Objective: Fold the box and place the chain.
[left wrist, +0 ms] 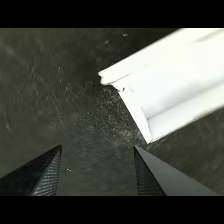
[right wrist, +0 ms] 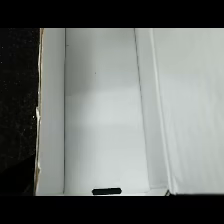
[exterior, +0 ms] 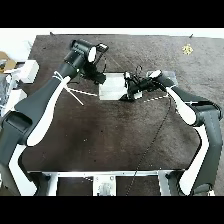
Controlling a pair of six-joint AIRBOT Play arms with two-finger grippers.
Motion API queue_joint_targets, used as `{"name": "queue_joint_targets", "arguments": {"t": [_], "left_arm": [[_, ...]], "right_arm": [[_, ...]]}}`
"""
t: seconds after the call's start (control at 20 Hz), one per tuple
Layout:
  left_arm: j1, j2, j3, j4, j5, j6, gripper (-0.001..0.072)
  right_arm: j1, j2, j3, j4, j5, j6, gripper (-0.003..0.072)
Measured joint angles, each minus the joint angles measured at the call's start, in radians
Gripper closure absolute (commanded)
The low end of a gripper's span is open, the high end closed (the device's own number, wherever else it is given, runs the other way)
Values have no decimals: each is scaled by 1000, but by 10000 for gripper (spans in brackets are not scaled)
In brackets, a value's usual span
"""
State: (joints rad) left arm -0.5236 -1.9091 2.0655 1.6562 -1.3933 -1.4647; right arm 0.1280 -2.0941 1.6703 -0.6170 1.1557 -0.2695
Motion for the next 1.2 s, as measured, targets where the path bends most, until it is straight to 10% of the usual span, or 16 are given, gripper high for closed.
{"name": "queue_joint_targets", "arguments": {"t": [0.75, 1.2], "left_arm": [[354, 6, -145, -734, 195, 744, 216], [449, -108, -345, -1123, 103, 1278, 200]], "right_arm": [[0, 0, 0, 0, 0, 0, 200], [0, 0, 0, 0, 0, 0, 200]]}}
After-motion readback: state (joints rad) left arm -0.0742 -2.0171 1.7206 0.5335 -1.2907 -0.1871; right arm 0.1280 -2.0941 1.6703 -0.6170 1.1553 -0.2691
